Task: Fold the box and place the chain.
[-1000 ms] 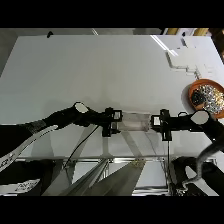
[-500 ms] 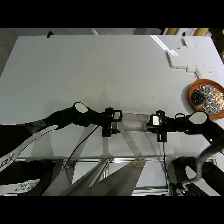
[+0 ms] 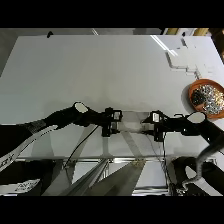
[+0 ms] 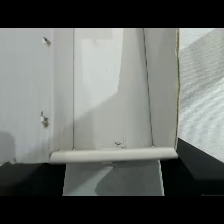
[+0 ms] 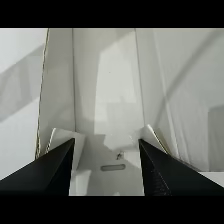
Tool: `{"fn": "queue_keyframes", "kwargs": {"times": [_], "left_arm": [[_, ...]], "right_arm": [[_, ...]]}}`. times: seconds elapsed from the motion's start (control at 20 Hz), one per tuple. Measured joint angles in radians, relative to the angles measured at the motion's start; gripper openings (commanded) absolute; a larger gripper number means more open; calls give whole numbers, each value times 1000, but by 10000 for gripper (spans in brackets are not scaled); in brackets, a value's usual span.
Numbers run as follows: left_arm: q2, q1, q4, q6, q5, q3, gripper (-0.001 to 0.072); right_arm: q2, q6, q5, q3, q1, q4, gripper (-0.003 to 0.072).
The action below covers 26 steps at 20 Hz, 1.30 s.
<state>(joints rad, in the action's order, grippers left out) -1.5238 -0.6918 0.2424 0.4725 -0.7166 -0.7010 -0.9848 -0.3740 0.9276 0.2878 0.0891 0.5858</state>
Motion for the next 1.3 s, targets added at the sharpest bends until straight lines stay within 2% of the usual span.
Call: {"fn": "queue_keyframes", "kwargs": {"times": [0.05,0.15,0.25,0.35,0.55,0.75,1.0,1.15,1.3], "left_arm": [[0,0,0,0,0,0,273],[0,0,-2,0,0,0,273],[0,0,-2,-1,0,0,273],[0,0,-4,-2,2,0,273],[0,0,-5,-3,5,0,273],[0,0,-3,-2,4,0,273],[0,0,-3,-2,3,0,273],[0,0,-2,-2,2,0,273],[0,0,-2,-1,2,0,273]], "right_arm": [[8,31,3,0,0,8,469],[49,160,13,-1,0,51,276],[116,325,28,-1,1,119,226],[198,488,41,0,1,196,14],[353,778,124,36,0,340,17],[400,1074,148,127,-10,495,18],[318,1446,80,189,-124,632,18],[227,1537,79,198,-158,664,18],[114,1575,103,201,-171,635,18]]}}
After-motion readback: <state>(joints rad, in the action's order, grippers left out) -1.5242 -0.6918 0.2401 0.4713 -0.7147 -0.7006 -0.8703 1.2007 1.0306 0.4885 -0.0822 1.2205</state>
